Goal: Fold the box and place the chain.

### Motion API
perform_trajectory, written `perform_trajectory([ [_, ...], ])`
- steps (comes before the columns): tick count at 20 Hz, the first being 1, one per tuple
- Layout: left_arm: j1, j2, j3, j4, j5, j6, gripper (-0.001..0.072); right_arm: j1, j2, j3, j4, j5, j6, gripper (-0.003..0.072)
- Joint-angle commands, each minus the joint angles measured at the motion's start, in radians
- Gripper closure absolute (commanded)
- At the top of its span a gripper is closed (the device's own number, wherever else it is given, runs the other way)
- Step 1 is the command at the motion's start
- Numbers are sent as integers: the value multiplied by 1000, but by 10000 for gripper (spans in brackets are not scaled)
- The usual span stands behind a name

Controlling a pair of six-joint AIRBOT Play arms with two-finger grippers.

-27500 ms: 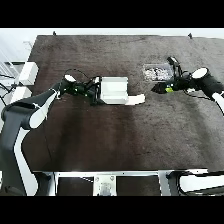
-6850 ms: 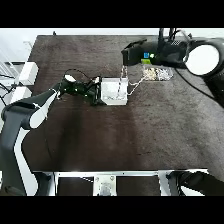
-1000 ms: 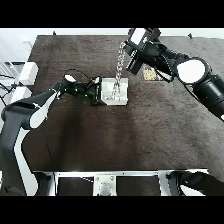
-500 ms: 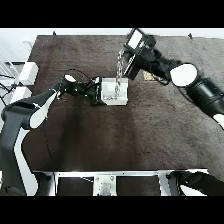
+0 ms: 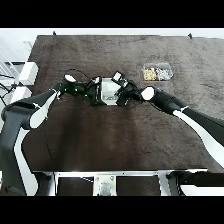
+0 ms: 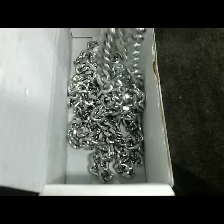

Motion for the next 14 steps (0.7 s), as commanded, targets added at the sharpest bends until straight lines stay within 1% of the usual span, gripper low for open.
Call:
perform_trajectory([
  [1,0,1,1,0,0,0,131,1,-26,8,8,2,6,584],
  [2,0,1,1,0,0,0,130,1,-18,18,8,2,7,383],
  [3,0,1,1,0,0,0,131,1,-3,26,8,3,8,337],
  [5,0,1,1,0,0,0,131,-2,48,35,5,3,7,393],
  [9,0,1,1,0,-1,0,131,-49,222,37,6,2,10,392],
  [11,0,1,1,0,0,0,131,-134,273,44,30,4,10,391],
  [12,0,1,1,0,0,0,131,-195,268,64,76,49,5,390],
  [13,0,1,1,0,0,0,131,-251,253,95,142,138,-14,363],
  [14,0,1,1,0,0,0,131,-307,222,137,248,250,-73,357],
])
